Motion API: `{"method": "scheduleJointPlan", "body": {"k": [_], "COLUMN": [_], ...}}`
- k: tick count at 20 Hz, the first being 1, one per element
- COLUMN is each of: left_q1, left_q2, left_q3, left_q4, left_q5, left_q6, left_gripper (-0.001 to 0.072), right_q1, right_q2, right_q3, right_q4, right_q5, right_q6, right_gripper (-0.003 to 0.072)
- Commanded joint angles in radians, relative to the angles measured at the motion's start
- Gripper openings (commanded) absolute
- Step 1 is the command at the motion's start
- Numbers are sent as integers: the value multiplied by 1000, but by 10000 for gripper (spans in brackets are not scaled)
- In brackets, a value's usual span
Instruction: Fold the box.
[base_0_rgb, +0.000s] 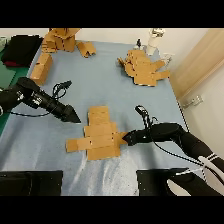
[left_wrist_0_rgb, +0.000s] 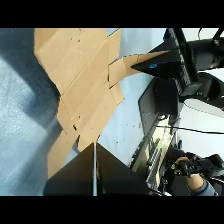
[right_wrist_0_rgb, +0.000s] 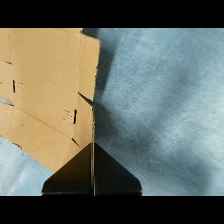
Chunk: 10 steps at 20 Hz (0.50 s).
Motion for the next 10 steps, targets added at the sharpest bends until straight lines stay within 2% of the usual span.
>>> {"method": "scheduleJointPlan", "body": {"k": [1,2,5,10], "left_q1": [-3,-3,-3,-7], "left_q2": [-8,-15,-87,-293], "left_q3": [0,0,5,101], "left_q4": [3,3,-10,-50], "left_q5": [60,95,142,9], "left_q6": [-5,-1,39,74], "left_gripper": [528,469,471,471], "right_q1": [12,12,12,12], "right_q2": [7,8,8,7], "right_q3": [-6,-6,-6,-6], "right_q4": [0,-1,-1,-6], "right_q5": [12,12,10,-5], "right_q6": [15,15,16,16], "right_gripper": [1,1,1,2]}}
